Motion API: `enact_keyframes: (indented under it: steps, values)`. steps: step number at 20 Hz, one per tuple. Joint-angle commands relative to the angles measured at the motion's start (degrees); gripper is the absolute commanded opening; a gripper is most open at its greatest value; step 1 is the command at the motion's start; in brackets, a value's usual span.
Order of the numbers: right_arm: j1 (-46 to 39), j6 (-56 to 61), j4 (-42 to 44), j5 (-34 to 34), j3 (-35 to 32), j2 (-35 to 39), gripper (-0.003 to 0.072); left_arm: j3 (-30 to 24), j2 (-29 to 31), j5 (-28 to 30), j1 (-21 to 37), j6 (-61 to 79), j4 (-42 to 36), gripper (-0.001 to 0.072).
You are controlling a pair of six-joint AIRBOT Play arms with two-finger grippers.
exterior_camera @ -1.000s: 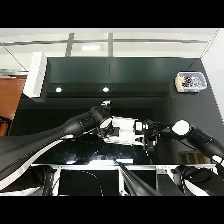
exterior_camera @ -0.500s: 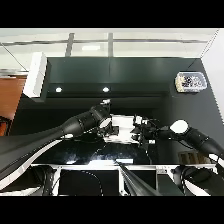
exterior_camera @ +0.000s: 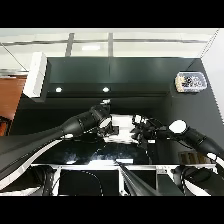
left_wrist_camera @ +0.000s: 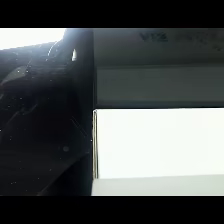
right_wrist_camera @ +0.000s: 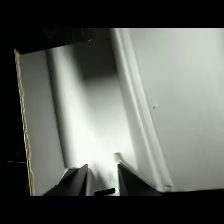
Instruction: Fold the box and place the chain.
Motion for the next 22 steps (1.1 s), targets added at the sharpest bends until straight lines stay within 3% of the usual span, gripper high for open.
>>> enact_keyframes:
  steps: [1, 2, 3, 5, 7, 10, 13, 16, 19, 22]
  values:
    - [0.07, 0.09, 0.26, -0.22, -0.02, -0.04, 0.0513, 0.02, 0.04, -0.09, 0.0, 0.07, 0.02, 0.003]
    - [0.07, 0.11, 0.09, 0.09, -0.02, -0.04, 0.0394, 0.02, 0.04, -0.09, 0.0, 0.07, 0.02, 0.003]
    - [0.07, 1.25, -0.35, 0.24, 0.0, 0.09, 0.009, 0.02, 0.04, -0.09, 0.0, 0.07, 0.02, 0.003]
    - [-1.09, 11.56, -4.04, 0.39, 0.68, 1.55, 0.0007, 0.02, 0.04, -0.09, 0.0, 0.07, 0.02, 0.003]
    - [-5.22, 27.17, -14.21, 4.96, 3.89, 4.59, 0.0008, 0.02, 0.04, -0.28, 0.02, 0.09, 0.07, 0.003]
    - [-18.49, 53.75, -32.13, 16.9, 11.72, 9.31, 0.0008, 0.02, 0.04, -0.28, 0.0, 0.09, 0.02, 0.003]
    - [-35.17, 73.72, -41.97, 20.31, 10.69, 10.16, 0.0008, 0.02, 0.04, -0.26, 0.02, 0.09, 0.04, 0.003]
    - [-44.78, 78.9, -33.64, 23.39, 4.39, 9.55, 0.0008, 0.02, 0.04, -0.28, 0.0, 0.09, 0.04, 0.003]
    - [-43.47, 74.84, -22.97, 25.42, -1.9, 8.55, 0.0008, 0.02, 0.04, -0.28, 0.02, 0.09, 0.04, 0.003]
    - [-37.42, 73.4, -20.59, 25.46, -4.24, 6.12, 0.0008, 0.02, 0.04, -0.26, 0.02, 0.09, 0.04, 0.003]
